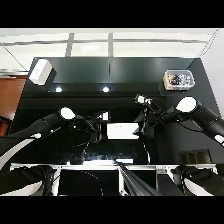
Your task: Fold the box and place the chain.
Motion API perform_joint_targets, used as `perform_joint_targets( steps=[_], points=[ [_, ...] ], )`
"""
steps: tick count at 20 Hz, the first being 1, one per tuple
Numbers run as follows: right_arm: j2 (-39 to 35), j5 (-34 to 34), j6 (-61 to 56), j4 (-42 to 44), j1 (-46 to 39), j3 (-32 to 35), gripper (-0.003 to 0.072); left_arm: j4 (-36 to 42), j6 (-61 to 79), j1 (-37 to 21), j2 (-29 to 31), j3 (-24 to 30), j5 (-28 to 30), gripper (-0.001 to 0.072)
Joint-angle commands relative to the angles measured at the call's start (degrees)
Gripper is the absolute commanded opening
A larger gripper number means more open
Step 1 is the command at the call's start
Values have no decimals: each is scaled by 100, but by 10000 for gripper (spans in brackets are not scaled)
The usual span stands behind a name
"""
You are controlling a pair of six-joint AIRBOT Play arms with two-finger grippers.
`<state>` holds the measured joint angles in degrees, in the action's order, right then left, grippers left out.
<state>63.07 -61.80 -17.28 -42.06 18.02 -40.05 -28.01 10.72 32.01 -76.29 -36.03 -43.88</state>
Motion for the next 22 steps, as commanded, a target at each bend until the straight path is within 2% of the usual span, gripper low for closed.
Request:
perform_joint_targets(
  steps=[1, 5, 6, 7, 8, 11, 12, 13, 22],
  points=[
    [-7, 212, 42, -155, 72, 7, 673, -2, 0, 2, -4, -4, 2, 272],
    [-7, 210, 39, -146, 72, 4, 672, 0, 0, 2, -4, -4, 2, 272],
    [-7, 208, 39, -142, 72, 2, 652, -2, 0, 2, -4, -4, 2, 272],
    [-7, 166, 39, -109, 72, 2, 470, 0, 0, 2, -4, -4, 2, 272],
    [-7, 142, 42, -83, 74, 2, 436, -2, 0, 2, -4, -4, 2, 272],
    [-7, 138, 39, 83, 140, 2, 436, 0, 0, 2, -4, -4, 2, 273],
    [-7, 140, 39, 98, 170, 2, 389, -2, 0, 2, -4, -4, 2, 272],
    [-7, 136, 39, 109, 199, 2, 253, -2, 0, 2, -4, -4, 2, 272],
    [-7, -9, 39, 81, 238, 4, 256, -2, 0, 2, -4, -4, 2, 273]
  ],
)
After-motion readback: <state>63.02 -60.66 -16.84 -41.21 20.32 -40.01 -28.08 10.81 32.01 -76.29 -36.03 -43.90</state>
